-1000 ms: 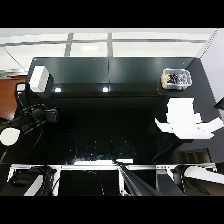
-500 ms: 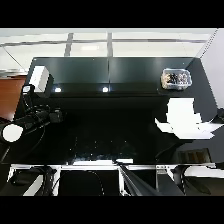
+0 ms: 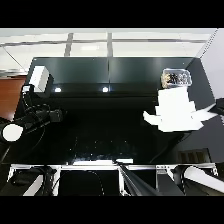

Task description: Fold the box and place the chain.

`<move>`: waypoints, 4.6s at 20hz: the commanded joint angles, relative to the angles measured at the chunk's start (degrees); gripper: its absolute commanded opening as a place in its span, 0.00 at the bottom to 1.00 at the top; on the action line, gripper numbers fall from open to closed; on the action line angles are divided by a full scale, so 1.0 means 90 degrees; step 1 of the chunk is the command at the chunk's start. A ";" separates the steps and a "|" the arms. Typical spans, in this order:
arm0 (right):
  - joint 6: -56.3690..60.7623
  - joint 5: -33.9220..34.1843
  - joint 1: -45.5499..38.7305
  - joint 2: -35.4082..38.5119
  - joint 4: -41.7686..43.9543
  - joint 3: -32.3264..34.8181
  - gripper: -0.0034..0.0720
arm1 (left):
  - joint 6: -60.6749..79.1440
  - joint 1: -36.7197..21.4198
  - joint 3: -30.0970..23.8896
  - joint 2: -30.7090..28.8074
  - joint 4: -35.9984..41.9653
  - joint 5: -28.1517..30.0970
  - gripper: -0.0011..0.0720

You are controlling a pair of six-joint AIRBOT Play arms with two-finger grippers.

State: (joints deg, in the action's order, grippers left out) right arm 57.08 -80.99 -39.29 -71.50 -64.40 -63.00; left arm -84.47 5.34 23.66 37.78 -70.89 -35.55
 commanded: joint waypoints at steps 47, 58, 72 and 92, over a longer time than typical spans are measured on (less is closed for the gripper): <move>0.1991 0.5156 0.6079 0.3640 0.2312 0.5209 0.06 | 0.5676 0.1637 0.5285 0.7354 0.3874 -0.5144 0.49; 0.2008 0.4163 0.5418 0.3643 0.0100 0.3866 0.86 | 0.5175 0.1435 0.5605 0.7215 0.3636 -0.5770 0.05; -0.2062 0.3755 0.6254 0.3626 -0.0177 0.4002 0.86 | 0.9369 0.2713 0.2990 0.4957 0.3670 -0.1603 0.05; -0.5595 0.4796 0.7434 0.2140 0.2101 0.4588 0.98 | 0.9367 0.2812 0.2990 0.5270 0.3526 -0.1290 0.05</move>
State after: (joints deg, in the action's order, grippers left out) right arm 9.87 -42.02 27.51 -50.83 -50.85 -21.71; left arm -0.21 30.61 50.57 85.17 -39.13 -47.11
